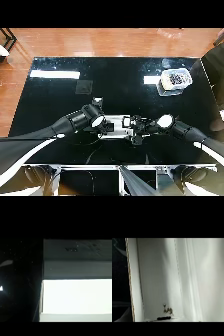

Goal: Fold the box and place the chain.

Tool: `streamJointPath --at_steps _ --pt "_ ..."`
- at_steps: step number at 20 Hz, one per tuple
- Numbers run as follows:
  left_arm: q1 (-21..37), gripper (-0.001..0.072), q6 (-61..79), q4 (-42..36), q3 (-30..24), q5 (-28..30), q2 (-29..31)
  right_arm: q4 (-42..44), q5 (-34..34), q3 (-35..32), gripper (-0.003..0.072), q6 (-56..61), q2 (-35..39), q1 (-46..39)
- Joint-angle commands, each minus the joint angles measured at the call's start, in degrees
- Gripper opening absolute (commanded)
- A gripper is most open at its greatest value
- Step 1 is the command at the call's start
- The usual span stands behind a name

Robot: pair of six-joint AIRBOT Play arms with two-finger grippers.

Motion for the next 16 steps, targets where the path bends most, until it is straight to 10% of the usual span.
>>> streamJointPath --at_steps 1,3,6,11,16 --pt "0.0 0.0353 -0.07 -0.15 0.07 -0.09 -0.39 0.0 0.0 -0.04 0.047 0.0 0.0 0.07" --pt "0.11 0.0332 -0.07 -0.2 0.07 -0.04 -0.39 0.0 0.0 -0.02 0.047 0.0 0.0 0.07" --pt "0.11 0.0031 -0.02 -0.55 0.07 -0.07 -0.39 0.0 0.0 -0.04 0.047 0.0 0.0 0.07" --pt "0.11 0.0024 0.0 -1.53 0.07 0.09 -0.44 0.0 -0.02 -0.02 0.047 0.0 0.0 0.07" --pt "0.13 0.043 -0.31 -1.51 0.46 -1.03 -0.44 0.0 -0.02 -0.02 0.047 0.0 0.0 0.07"
